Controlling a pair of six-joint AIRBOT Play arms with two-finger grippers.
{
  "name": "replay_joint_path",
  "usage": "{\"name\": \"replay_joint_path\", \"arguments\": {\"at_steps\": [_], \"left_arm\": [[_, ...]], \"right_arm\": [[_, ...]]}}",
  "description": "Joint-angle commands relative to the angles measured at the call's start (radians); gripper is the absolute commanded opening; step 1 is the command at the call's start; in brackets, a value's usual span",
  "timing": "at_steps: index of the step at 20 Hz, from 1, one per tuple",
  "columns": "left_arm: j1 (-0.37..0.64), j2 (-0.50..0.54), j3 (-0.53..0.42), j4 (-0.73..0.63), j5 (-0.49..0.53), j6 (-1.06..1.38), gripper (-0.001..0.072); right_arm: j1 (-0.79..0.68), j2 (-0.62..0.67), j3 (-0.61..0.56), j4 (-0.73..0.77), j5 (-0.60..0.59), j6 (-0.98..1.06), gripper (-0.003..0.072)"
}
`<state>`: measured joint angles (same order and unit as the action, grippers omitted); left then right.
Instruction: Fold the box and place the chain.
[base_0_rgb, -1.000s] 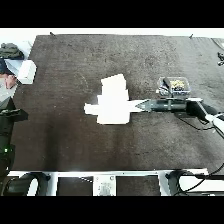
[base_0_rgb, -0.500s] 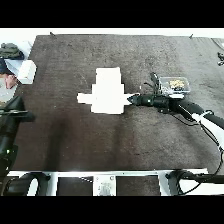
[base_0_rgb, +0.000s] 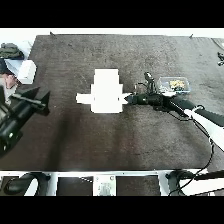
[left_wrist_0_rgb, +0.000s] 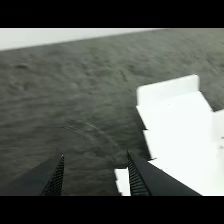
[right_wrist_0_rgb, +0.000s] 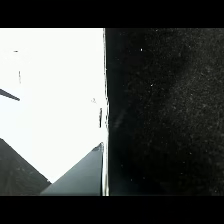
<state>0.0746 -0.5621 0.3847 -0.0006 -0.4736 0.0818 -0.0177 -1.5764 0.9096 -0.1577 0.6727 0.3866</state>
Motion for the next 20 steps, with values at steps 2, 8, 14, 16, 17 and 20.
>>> {"name": "replay_joint_path", "arguments": {"at_steps": [2, 8, 14, 16, 17, 20], "left_arm": [[-0.001, -0.366, 0.227, 0.001, -0.235, 0.036, 0.0445], [-0.130, -0.786, 0.594, 0.131, -0.256, -0.053, 0.0445], [-0.155, -1.159, 1.055, 0.417, -0.481, -0.511, 0.0445], [-0.155, -1.268, 1.209, 0.489, -0.582, -0.628, 0.0445], [-0.155, -1.318, 1.280, 0.529, -0.630, -0.690, 0.0445], [-0.155, -1.439, 1.421, 0.554, -0.743, -0.761, 0.0446]], "right_arm": [[0.002, -0.008, 0.005, 0.005, 0.002, -0.029, -0.0014], [0.002, -0.008, 0.005, 0.032, 0.012, -0.036, -0.0013], [0.002, -0.008, 0.005, 0.031, 0.011, -0.055, -0.0013], [0.002, -0.008, 0.005, 0.031, 0.009, -0.060, -0.0013], [0.002, -0.008, 0.005, 0.032, 0.009, -0.071, -0.0013], [0.002, -0.008, 0.005, 0.032, 0.008, -0.073, -0.0013]]}}
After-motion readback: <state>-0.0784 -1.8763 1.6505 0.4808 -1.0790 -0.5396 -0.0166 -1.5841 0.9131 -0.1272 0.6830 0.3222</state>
